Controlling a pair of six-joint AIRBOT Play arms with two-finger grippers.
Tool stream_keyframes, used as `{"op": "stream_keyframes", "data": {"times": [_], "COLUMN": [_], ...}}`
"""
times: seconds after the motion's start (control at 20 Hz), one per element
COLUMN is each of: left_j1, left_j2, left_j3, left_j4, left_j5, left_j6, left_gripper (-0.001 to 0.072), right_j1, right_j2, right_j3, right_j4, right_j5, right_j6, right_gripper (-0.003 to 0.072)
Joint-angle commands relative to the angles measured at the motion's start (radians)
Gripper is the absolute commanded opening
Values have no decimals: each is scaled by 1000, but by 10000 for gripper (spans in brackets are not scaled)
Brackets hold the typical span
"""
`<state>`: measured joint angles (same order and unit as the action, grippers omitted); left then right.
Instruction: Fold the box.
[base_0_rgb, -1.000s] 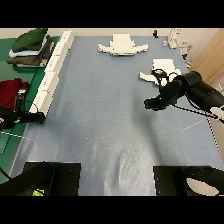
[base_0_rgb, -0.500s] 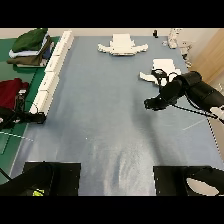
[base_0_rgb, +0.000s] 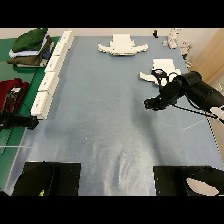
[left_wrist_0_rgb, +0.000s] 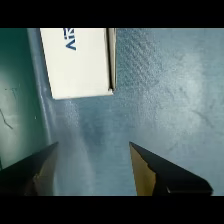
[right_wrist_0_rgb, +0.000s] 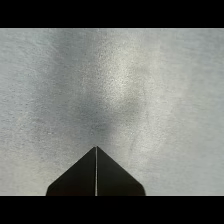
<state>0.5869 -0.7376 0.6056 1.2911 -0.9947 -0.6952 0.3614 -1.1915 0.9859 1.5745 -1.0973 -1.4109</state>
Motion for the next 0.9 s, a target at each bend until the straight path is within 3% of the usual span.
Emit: {"op": "stream_keyframes", "data": {"times": [0.0,0.2,0.3,0.35,0.45,0.65,0.85], "left_j1": [-3,-118,-233,-298,-428,-684,-847], "left_j2": [161,279,275,258,194,-47,-284], "left_j3": [3,3,20,39,99,269,370], "left_j4": [23,-120,-141,-148,-150,-151,-152], "left_j5": [-151,-241,-238,-217,-173,-164,-87], "left_j6": [-109,-122,-208,-252,-329,-422,-484], "left_gripper": [698,685,356,266,17,16,15], "right_j1": [0,0,0,0,0,0,0], "right_j2": [-1,0,0,0,0,0,0], "right_j3": [1,1,1,1,1,1,1], "right_j4": [0,0,0,0,0,0,0], "right_j5": [0,0,0,0,0,0,0], "right_j6": [0,0,0,0,0,0,0], "right_gripper": [10,11,10,10,11,10,10]}}
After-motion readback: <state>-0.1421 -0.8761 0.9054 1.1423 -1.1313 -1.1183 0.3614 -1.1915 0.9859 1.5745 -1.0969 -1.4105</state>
